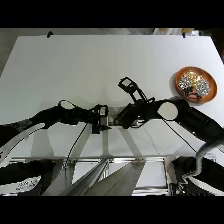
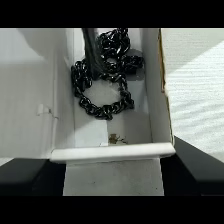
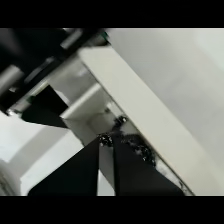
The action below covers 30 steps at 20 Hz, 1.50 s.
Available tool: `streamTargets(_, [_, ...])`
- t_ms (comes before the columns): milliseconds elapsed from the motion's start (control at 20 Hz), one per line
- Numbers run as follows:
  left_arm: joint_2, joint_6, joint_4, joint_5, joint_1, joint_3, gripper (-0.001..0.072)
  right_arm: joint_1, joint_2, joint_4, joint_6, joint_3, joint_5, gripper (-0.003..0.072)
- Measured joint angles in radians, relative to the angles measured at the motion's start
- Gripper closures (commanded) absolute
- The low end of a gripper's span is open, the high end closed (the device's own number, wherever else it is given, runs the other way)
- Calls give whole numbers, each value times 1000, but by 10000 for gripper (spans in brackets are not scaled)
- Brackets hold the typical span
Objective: Fold the box and place the chain.
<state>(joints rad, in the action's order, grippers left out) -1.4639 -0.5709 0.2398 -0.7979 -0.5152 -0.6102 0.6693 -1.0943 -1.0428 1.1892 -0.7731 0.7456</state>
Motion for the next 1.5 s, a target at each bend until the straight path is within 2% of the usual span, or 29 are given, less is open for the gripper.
streamTargets(150, [0,0,0,0,0,0,459,-2,-14,-28,53,0,17,487])
streamTargets(350, [0,0,0,0,0,0,459,-36,72,-65,90,0,80,491])
streamTargets(500, [0,0,0,0,0,0,459,-106,164,-153,94,0,181,589])
streamTargets(600, [0,0,0,-1,0,0,459,-169,198,-239,89,8,261,589])
streamTargets(700, [0,0,0,-1,0,0,459,-237,212,-301,86,37,298,555])
streamTargets(750, [0,0,0,-1,0,0,459,-267,213,-321,87,59,302,454])
streamTargets(800, [0,0,0,-2,0,0,459,-294,210,-337,95,84,298,405])
streamTargets(1050, [0,0,0,-2,0,0,459,-364,115,-376,212,173,216,387])
streamTargets(1150, [0,0,0,-2,0,0,459,-372,65,-384,255,185,177,386])
streamTargets(1250, [0,0,0,-2,0,0,459,-377,26,-384,278,192,144,346])
streamTargets(1500, [0,0,0,-3,0,0,459,-381,-14,-387,304,197,64,349])
